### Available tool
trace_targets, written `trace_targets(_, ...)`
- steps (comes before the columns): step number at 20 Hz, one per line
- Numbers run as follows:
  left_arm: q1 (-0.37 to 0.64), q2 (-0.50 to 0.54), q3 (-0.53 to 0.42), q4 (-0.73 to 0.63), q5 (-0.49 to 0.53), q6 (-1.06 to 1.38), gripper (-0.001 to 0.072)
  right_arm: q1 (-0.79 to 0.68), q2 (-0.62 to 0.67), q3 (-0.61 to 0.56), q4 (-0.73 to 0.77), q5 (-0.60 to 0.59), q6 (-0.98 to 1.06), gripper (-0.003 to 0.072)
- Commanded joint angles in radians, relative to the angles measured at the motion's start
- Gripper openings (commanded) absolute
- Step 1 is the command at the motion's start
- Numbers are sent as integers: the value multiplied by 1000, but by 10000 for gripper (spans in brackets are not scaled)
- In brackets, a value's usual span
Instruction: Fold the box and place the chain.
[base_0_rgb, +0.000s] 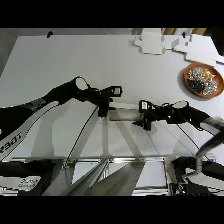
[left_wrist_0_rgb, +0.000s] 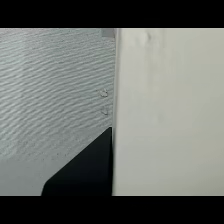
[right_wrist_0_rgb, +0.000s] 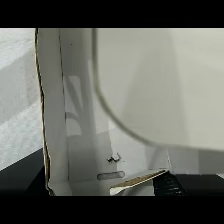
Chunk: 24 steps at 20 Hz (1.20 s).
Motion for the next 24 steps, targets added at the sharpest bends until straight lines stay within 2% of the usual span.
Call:
trace_targets(1,0,0,0,0,1,0,11,0,0,0,-2,-7,-1,295)
trace_targets(21,0,1,0,0,-13,-1,12,0,0,0,-5,-6,0,295)
trace_targets(22,0,2,0,0,-6,0,43,0,0,0,-5,-6,0,295)
trace_targets(23,1,8,0,0,-7,0,221,0,0,0,-5,-6,0,295)
trace_targets(24,2,18,0,0,-4,0,460,0,0,0,-5,-6,0,295)
